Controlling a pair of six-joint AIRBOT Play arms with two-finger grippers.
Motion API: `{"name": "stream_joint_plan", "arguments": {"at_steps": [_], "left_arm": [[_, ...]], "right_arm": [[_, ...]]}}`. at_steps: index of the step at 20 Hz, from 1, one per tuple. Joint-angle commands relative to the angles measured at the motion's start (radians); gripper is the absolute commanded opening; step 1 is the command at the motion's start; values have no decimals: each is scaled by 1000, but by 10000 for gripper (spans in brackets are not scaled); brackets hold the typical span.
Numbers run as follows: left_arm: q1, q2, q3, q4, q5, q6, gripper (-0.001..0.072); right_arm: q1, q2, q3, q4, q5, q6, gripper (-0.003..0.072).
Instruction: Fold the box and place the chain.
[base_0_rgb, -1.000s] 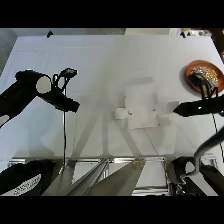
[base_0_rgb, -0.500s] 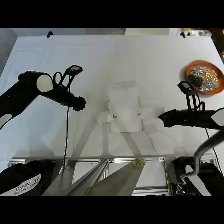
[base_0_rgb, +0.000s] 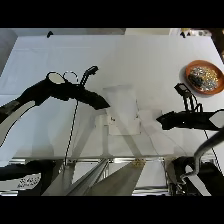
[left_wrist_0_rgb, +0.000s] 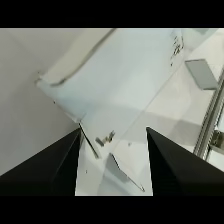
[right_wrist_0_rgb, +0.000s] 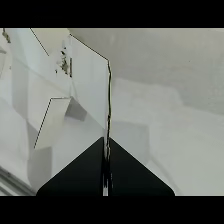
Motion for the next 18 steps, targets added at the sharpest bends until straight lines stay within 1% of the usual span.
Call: {"name": "stream_joint_plan", "arguments": {"at_steps": [1,4,7,8,9,11,14,16,18], "left_arm": [[45,-88,16,-179,-53,184,459],[48,-171,57,-162,-127,190,459],[49,-202,59,-151,-137,216,470],[54,-201,59,-141,-157,222,533],[66,-196,59,-129,-186,226,568],[108,-183,60,-111,-220,220,570],[158,-167,60,-133,-212,203,569],[145,-173,60,-138,-206,209,569],[111,-186,60,-144,-203,230,569]], "right_arm": [[2,1,0,0,26,1,17],[2,1,0,0,26,1,17],[2,1,0,0,26,1,17],[2,1,0,0,26,1,17],[2,1,0,0,26,1,17],[2,1,0,0,25,0,17],[2,1,0,0,25,1,17],[2,1,0,0,25,1,17],[2,1,0,0,25,1,17]]}}
